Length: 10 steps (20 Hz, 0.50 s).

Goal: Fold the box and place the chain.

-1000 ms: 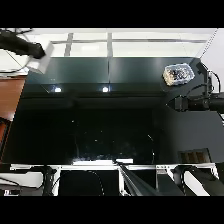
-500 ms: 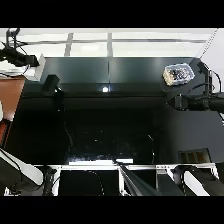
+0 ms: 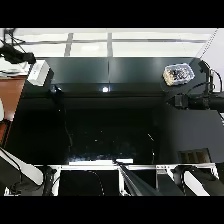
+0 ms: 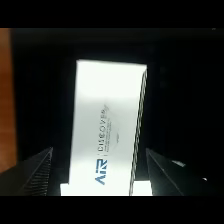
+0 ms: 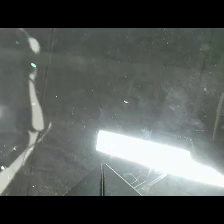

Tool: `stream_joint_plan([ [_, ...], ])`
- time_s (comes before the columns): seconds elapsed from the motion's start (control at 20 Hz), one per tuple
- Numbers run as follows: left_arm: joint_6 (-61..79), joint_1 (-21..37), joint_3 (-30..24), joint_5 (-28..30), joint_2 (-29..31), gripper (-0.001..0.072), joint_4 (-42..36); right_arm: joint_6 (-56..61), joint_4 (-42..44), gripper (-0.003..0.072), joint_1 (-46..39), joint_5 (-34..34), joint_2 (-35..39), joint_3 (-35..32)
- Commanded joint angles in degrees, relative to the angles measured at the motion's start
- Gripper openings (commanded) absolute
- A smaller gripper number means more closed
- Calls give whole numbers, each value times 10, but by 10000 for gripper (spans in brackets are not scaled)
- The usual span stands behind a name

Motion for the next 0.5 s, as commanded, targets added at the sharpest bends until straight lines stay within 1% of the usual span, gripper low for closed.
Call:
stream_joint_plan([
  [0.0,-40,-1,9,-10,69,671,0,0,0,20,0,-2,0,0],
  [0.05,-67,-1,8,-25,97,565,-29,-1,0,20,0,-6,0,0],
  [0.1,-94,-1,7,-53,120,287,-64,-1,0,20,0,-17,0,0],
  [0.15,-106,-1,-2,-89,146,36,-115,-1,0,20,0,-33,0,0],
  [0.2,-105,-4,-20,-112,171,29,-168,-4,0,20,0,-51,0,0],
  [0.25,-105,-13,-49,-130,201,28,-208,-5,0,20,0,-71,0,0],
  [0.3,-104,-29,-83,-143,235,28,-219,-7,-1,20,0,-90,0,0],
  [0.35,-103,-50,-119,-145,268,28,-210,-11,-2,20,0,-104,0,0],
  [0.4,-103,-77,-165,-138,308,28,-190,-12,-3,20,0,-118,0,0],
  [0.45,-103,-102,-220,-116,350,28,-170,-12,-5,20,0,-133,-1,-3],
])
